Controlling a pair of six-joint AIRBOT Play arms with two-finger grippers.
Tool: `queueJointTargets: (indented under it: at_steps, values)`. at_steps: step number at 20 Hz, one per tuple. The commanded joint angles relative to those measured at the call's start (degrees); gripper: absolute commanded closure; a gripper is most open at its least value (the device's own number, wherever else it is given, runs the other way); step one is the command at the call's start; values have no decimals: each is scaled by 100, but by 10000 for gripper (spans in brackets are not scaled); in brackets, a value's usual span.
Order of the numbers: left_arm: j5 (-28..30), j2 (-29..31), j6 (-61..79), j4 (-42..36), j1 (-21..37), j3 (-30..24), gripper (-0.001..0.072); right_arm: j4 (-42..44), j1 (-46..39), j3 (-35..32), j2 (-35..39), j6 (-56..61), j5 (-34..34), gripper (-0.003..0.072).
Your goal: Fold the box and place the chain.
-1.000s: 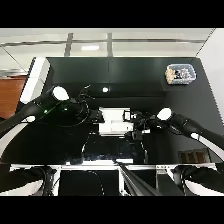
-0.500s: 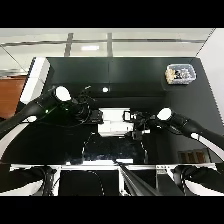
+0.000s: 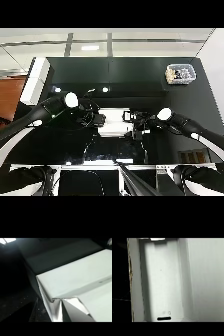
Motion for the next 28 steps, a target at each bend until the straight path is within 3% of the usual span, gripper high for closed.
queueJointTargets:
  at_steps: [1,3,8,12,18,20,26,28]
  values:
    - [46,2,-852,831,-247,9,359,2,0,4,2,0,-2,629]
    - [66,2,-1460,1434,-612,9,359,2,0,4,2,2,-2,629]
    - [282,-37,-2564,1971,-1318,101,359,2,0,4,2,0,-2,629]
    - [-391,-398,-3091,2535,-1569,579,359,2,0,4,2,2,-2,629]
    - [-378,-433,-3366,2461,-1567,605,362,2,0,4,2,0,-2,629]
    - [-382,-433,-3379,2452,-1567,605,453,2,0,4,2,2,-2,629]
    - [-284,-435,-3377,2245,-1565,603,453,2,0,4,2,0,-2,629]
    - [-227,-437,-3379,2245,-1565,603,494,2,0,4,2,0,-2,629]
